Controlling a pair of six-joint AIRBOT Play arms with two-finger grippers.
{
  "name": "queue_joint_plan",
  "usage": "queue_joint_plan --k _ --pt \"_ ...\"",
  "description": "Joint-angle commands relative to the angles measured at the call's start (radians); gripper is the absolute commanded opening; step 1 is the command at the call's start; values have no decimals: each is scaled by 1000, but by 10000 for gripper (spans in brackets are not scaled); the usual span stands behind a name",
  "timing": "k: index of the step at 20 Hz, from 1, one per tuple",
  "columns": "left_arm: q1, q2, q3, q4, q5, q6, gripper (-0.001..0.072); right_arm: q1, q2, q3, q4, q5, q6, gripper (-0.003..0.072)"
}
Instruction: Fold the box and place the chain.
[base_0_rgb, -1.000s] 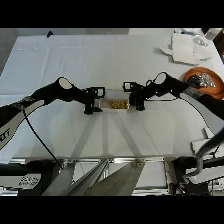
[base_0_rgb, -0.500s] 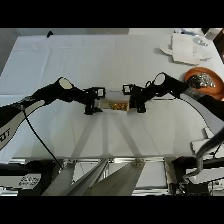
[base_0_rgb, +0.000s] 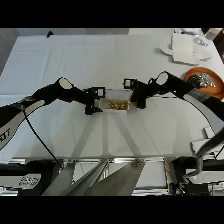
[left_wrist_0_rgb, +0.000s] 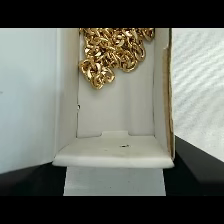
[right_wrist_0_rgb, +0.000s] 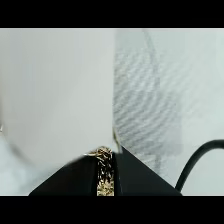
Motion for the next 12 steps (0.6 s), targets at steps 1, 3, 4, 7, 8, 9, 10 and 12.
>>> queue_joint_plan --k 1,3,4,7,8,9,10,12 --pt "0 0 1 1 0 1 276 0 53 1 10 -24 87 10" --pt "1 0 1 1 0 1 276 0 101 1 10 -1 138 11" --pt "1 0 1 1 0 1 276 0 125 1 10 18 154 11" --pt "1 0 1 1 0 1 276 0 197 2 9 77 211 10" --pt "0 0 1 1 0 1 276 0 219 2 5 97 248 10" --pt "1 0 1 2 0 1 276 0 237 2 4 119 282 10" --pt "1 0 1 1 0 1 276 0 253 2 -6 145 318 10" --pt "1 0 1 1 0 1 276 0 279 2 -52 190 398 9"
